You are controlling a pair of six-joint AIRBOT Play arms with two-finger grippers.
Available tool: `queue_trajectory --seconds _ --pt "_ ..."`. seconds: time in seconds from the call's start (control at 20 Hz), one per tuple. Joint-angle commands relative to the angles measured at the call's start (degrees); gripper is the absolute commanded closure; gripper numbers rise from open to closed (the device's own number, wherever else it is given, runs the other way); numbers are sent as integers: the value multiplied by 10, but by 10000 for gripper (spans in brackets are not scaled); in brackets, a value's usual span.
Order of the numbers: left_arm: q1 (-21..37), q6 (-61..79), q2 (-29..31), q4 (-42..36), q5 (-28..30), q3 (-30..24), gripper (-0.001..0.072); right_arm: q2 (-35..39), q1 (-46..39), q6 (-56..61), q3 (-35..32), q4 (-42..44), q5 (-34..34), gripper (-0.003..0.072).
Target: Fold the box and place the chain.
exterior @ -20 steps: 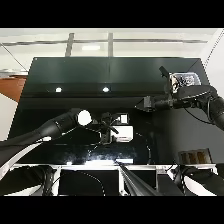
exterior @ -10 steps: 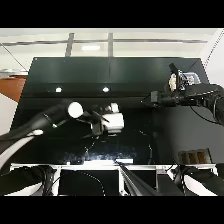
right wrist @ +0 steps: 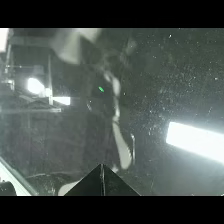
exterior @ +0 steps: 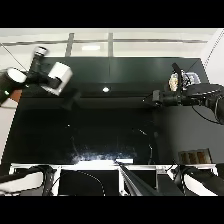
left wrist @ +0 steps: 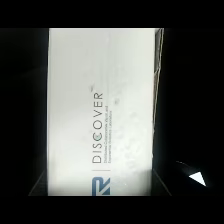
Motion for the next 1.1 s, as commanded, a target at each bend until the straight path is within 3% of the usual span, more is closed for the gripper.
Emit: queue_trajectory --seconds 0.0,0.2,0.4,0.5,0.6,0.8,0.95,1.0,1.05 --pt "103 -68 -101 6 -25 119 267 0 0 1 0 0 6 666" --pt "128 -139 -191 72 -31 214 266 0 0 5 0 0 14 666" --pt "127 -139 -240 72 -27 235 247 0 0 6 0 0 22 666" --pt "126 -140 -242 72 -29 237 2 0 0 7 0 0 21 666" --pt "125 -139 -235 72 -52 258 1 0 -1 7 0 0 22 666" --pt "125 -140 -220 83 -189 369 0 0 -1 7 1 0 12 665" --pt "124 -182 -219 87 -353 512 10 1 -2 6 19 -11 6 666" --pt "123 -210 -219 86 -413 560 108 1 -4 6 43 -35 -4 666" --pt "122 -242 -214 85 -465 592 555 2 -8 8 74 -74 -21 666"
